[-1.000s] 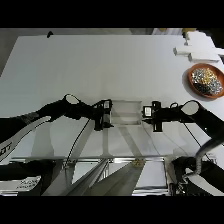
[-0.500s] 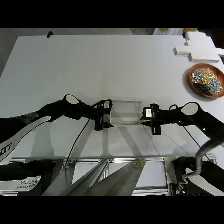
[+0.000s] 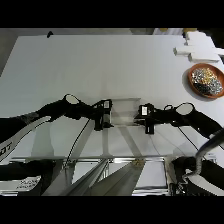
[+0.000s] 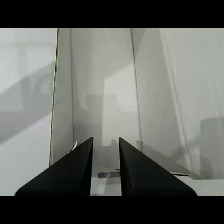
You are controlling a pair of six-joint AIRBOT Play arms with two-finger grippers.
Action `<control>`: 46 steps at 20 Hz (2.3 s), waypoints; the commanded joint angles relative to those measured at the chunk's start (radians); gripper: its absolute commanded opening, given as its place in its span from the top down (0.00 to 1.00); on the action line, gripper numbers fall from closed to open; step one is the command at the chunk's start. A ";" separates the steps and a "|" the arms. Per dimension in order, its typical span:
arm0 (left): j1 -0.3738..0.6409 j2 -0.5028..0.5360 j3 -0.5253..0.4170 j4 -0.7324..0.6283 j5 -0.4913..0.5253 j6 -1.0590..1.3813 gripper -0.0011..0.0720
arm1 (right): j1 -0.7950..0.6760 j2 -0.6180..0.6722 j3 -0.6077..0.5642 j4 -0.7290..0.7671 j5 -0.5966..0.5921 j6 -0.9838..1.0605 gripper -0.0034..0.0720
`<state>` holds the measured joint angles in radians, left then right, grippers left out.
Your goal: Fold the box and place the chain.
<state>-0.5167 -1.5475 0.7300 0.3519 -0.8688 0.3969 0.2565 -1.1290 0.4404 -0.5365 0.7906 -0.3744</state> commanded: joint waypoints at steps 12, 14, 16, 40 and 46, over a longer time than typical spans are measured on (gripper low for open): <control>0.000 0.000 0.000 0.001 0.001 0.003 0.71 | -0.076 0.197 -0.001 -0.115 0.006 0.123 0.58; 0.000 0.000 0.000 0.001 0.001 0.003 0.71 | -0.142 0.268 -0.001 -0.151 0.054 0.188 0.58; 0.000 0.000 0.000 0.000 0.001 0.003 0.71 | -0.193 0.299 -0.001 -0.255 0.106 0.191 0.58; 0.000 0.000 0.000 0.001 0.001 0.003 0.71 | -0.015 0.022 -0.052 0.029 -0.030 -0.136 0.81; 0.000 0.000 0.000 0.001 0.001 0.003 0.71 | -0.003 -0.014 -0.052 0.077 -0.076 -0.117 0.48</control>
<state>-0.5167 -1.5475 0.7300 0.3538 -0.8692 0.4000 0.2470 -1.1339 0.3885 -0.4805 0.7315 -0.5022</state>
